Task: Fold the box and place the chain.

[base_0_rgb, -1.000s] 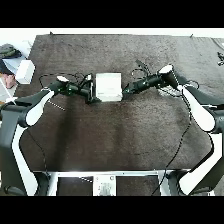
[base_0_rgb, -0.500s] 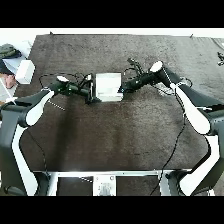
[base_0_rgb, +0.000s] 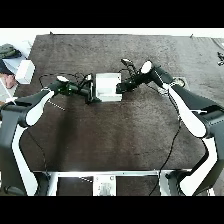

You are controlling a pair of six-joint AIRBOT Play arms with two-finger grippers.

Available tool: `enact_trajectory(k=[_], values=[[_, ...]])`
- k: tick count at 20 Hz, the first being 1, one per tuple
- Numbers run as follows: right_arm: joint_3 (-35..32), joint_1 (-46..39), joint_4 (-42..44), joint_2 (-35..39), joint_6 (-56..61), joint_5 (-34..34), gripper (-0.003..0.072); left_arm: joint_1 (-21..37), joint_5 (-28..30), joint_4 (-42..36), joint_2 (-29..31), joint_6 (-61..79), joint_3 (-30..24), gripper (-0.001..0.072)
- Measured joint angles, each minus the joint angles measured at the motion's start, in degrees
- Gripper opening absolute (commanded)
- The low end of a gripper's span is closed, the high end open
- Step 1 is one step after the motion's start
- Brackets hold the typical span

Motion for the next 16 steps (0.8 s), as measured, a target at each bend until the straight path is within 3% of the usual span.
enact_trajectory(k=[9,16], values=[[3.15,3.17,-11.19,-1.44,9.42,-0.59,0.0450,0.00,0.00,-0.02,0.00,0.00,0.00,0.0407],[9.44,6.84,-20.20,-3.65,18.51,3.98,0.0440,0.00,0.00,-0.02,0.00,0.00,0.00,0.0407]])
